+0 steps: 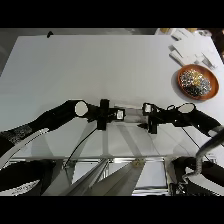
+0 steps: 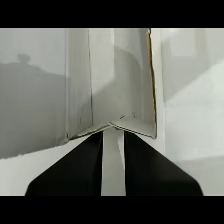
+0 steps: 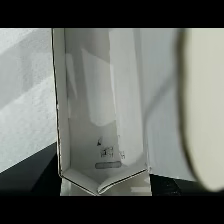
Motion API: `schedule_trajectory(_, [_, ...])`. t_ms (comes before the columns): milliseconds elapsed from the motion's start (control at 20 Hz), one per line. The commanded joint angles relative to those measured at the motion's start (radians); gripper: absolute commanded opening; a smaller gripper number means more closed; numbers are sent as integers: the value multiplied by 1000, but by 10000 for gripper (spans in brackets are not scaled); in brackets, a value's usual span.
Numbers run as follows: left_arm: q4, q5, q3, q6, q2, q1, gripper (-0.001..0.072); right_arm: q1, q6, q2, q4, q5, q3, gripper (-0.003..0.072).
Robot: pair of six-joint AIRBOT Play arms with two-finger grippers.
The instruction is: Fold the box and place the chain.
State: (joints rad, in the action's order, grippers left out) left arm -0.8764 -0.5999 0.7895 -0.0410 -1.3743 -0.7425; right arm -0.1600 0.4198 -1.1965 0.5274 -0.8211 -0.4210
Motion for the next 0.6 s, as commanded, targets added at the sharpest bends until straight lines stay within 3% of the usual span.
schedule_trajectory(0, [61, 5, 0, 0, -19, -19, 146, 0, 0, 0, -2, -2, -1, 396])
schedule_trajectory(100, [82, 5, 0, 0, -31, -31, 177, 0, 0, 0, -2, -2, 0, 396])
schedule_trajectory(200, [84, 6, 0, 0, -34, -37, 405, 0, 0, 0, -2, -2, -1, 396])
schedule_trajectory(250, [84, 5, 0, -2, -34, -37, 469, 0, 0, 0, -2, -3, 0, 396])
schedule_trajectory(450, [83, -4, 0, -12, -29, -35, 470, 0, 0, 0, -2, -2, 0, 396])
schedule_trajectory(500, [82, -10, 0, -12, -21, -33, 424, 0, 0, 0, -2, -2, -1, 396])
schedule_trajectory(550, [79, -25, 0, -14, -7, -29, 299, 0, 0, 0, -2, -2, 0, 396])
